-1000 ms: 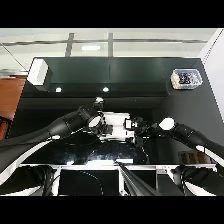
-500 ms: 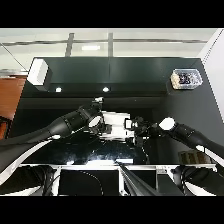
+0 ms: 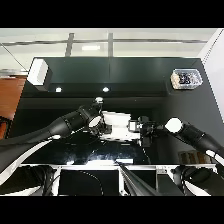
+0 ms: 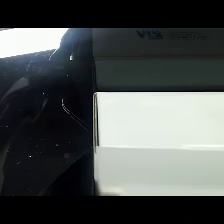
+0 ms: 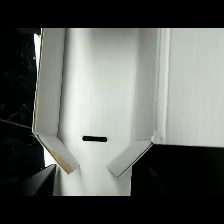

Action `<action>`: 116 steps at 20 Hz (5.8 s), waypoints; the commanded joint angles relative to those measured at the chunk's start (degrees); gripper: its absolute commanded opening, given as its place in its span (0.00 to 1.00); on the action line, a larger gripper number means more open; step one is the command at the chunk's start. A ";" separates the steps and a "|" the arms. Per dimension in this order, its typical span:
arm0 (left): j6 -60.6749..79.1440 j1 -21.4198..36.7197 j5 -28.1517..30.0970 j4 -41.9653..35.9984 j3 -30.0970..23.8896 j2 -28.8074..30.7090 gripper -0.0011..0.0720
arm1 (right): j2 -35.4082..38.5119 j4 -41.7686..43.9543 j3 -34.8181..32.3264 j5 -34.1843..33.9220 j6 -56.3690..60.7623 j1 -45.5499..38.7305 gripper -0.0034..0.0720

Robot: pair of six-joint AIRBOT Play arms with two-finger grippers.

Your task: Fold the box and place the chain.

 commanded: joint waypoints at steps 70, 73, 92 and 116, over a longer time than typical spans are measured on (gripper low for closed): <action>-0.04 0.02 -0.11 0.09 0.00 -0.04 0.06 | -0.04 12.76 1.64 18.97 72.30 -13.94 0.99; -0.02 0.02 -0.11 0.28 0.00 -0.04 0.06 | -0.04 12.70 2.27 16.50 72.59 -10.73 0.99; -0.04 0.07 0.35 0.48 0.00 -0.04 0.06 | -7.28 -23.28 15.80 9.05 121.66 12.90 0.68; -0.04 0.07 0.17 0.66 0.00 -0.04 0.06 | -18.29 -34.29 26.32 21.51 137.52 17.18 0.39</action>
